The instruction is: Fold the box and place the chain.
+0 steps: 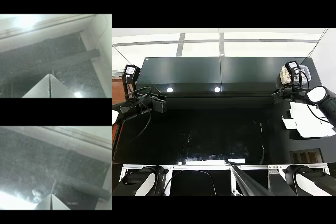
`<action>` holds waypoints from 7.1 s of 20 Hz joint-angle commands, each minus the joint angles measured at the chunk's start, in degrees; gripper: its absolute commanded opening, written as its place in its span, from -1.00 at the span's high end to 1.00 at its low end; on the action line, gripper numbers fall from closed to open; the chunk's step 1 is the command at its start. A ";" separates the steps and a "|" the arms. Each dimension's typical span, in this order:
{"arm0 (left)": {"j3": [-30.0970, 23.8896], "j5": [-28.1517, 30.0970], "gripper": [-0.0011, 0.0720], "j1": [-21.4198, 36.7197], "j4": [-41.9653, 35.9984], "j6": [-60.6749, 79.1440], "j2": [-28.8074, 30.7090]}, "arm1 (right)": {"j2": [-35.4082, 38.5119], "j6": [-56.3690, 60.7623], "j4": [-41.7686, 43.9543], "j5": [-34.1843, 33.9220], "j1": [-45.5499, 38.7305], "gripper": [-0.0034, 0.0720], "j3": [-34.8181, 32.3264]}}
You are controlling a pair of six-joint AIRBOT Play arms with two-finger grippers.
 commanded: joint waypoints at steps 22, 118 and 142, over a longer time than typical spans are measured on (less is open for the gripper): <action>-0.22 9.03 0.06 -0.07 -8.70 -0.79 -4.92 | -1.20 0.04 12.98 -5.46 0.20 0.57 -0.02; 24.44 -20.33 0.90 -20.87 -16.17 29.24 -38.21 | 7.54 -21.70 22.71 22.82 -12.22 -0.98 -8.31; 20.04 -7.41 0.90 -30.05 -16.90 55.49 -45.24 | 2.12 -49.77 4.61 18.21 16.33 -0.98 -10.43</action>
